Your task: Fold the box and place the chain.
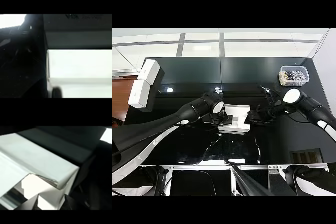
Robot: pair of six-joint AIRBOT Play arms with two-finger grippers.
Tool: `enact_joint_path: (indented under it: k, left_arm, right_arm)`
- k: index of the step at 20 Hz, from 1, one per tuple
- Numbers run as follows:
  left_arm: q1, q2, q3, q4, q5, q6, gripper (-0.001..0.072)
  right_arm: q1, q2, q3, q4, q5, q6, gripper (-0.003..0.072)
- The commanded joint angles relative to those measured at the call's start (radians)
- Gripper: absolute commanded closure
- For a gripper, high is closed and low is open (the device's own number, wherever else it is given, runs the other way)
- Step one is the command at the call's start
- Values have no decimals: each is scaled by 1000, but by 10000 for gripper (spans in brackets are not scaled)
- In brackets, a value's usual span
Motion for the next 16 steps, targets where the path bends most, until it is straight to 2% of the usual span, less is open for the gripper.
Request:
enact_joint_path:
  k: [1, 7, 11, 13, 16]
  left_arm:
    - [1, 0, 1, 3, -3, 2, 682]
    - [1, 0, 1, 3, 0, 2, 682]
    - [1, 0, 1, 3, 0, 2, 682]
    - [1, 0, 1, 3, 0, 2, 682]
    - [1, 0, 1, 3, 0, 2, 682]
  right_arm:
    - [60, 0, 29, -136, -10, 154, 327]
    - [206, -27, 72, -329, -87, 369, 327]
    - [265, -72, 110, -344, -89, 437, 327]
    - [272, -87, 109, -367, -85, 475, 417]
    - [273, -90, 110, -433, -80, 542, 434]
